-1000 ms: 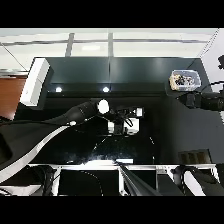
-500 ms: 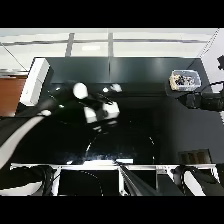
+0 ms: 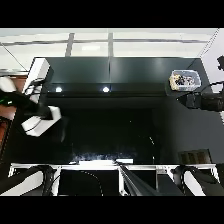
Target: Fold the box and place the chain.
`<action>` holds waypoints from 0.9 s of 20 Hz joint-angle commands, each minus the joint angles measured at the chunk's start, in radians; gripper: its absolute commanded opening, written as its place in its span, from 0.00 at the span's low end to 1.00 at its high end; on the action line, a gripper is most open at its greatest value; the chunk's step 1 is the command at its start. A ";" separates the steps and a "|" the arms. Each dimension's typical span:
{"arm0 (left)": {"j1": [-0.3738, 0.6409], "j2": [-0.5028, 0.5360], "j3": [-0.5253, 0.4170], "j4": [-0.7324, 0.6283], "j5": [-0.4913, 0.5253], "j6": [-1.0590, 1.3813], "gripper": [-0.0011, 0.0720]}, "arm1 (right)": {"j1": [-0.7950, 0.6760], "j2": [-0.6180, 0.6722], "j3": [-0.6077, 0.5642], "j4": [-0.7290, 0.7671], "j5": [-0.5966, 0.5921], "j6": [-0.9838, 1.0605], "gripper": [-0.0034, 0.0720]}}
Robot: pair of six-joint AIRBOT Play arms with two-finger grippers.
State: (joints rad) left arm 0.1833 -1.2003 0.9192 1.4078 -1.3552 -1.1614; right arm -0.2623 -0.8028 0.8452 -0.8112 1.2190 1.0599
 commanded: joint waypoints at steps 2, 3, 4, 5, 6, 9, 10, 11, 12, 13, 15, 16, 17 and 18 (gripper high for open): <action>0.271 0.071 -0.046 0.077 0.020 -0.038 0.47 | 0.000 0.000 0.001 -0.006 0.000 -0.001 0.06; 0.310 0.075 -0.046 0.071 0.060 -0.038 0.47 | 0.000 0.000 0.001 -0.006 -0.001 -0.001 0.06; 0.339 0.074 -0.046 0.055 0.100 -0.035 0.47 | 0.000 0.000 0.001 -0.006 -0.007 -0.001 0.06; 0.362 0.074 -0.048 0.043 0.141 -0.010 0.47 | 0.000 0.000 0.001 -0.006 -0.015 -0.001 0.06; 0.375 0.074 -0.055 0.024 0.177 0.023 0.47 | 0.000 0.000 0.001 -0.006 -0.023 -0.001 0.06; 0.381 0.072 -0.091 0.004 0.310 0.107 0.47 | 0.000 0.000 0.001 -0.006 -0.037 -0.001 0.06; 0.381 0.072 -0.100 -0.008 0.353 0.141 0.47 | 0.000 0.000 0.001 -0.009 -0.039 -0.001 0.06; 0.381 0.072 -0.104 -0.018 0.398 0.166 0.47 | 0.000 0.000 0.001 -0.011 -0.039 -0.001 0.06; 0.382 0.070 -0.105 -0.029 0.436 0.171 0.47 | 0.000 0.000 0.001 -0.011 -0.039 0.000 0.06; 0.381 0.066 -0.104 -0.032 0.468 0.171 0.47 | 0.000 0.000 0.001 -0.011 -0.039 0.000 0.06; 0.381 0.052 -0.104 -0.037 0.502 0.172 0.47 | 0.000 0.000 0.001 -0.012 -0.039 0.002 0.06; 0.381 0.042 -0.104 -0.038 0.509 0.172 0.47 | 0.000 0.000 0.001 -0.013 -0.039 0.002 0.06; 0.381 0.029 -0.104 -0.051 0.512 0.185 0.47 | 0.000 0.000 0.001 -0.013 -0.039 0.003 0.06; 0.381 0.016 -0.104 -0.075 0.512 0.215 0.47 | 0.000 0.000 0.001 -0.013 -0.039 0.003 0.06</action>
